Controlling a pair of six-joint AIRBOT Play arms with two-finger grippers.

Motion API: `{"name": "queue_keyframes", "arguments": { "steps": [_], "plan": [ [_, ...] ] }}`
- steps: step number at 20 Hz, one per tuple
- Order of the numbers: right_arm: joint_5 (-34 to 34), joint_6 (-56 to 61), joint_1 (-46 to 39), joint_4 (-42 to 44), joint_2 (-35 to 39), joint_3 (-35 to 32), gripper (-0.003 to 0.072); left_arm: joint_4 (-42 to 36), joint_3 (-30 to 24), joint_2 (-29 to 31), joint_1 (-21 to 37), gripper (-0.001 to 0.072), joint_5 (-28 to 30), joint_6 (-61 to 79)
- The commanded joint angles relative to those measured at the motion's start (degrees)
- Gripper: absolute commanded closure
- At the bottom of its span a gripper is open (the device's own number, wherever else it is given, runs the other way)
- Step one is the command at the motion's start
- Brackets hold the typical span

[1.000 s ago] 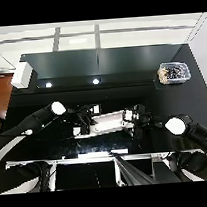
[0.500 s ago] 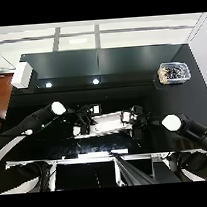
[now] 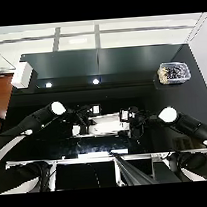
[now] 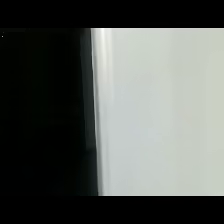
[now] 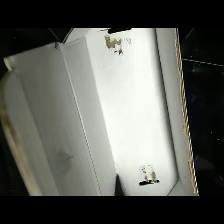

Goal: Fold the box and place the chain.

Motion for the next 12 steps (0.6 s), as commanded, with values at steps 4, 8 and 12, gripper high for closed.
{"name": "queue_keyframes", "arguments": {
  "steps": [4, 8, 12],
  "plan": [
    [0.4, -1.5, -0.3, 0.9, -0.6, 0.1, -0.0022, 0.5, 0.1, 0.0, 0.0, 0.0684, 0.2, 0.0],
    [0.3, -1.5, -5.4, 0.8, -0.6, 0.2, -0.0022, 2.6, 0.1, 0.0, 0.0, 0.0683, -0.1, -0.5],
    [2.0, -2.7, -6.9, 0.9, -0.6, 0.5, -0.0022, 2.6, 0.8, 0.0, 0.0, 0.0684, -4.3, -0.5]
  ]
}}
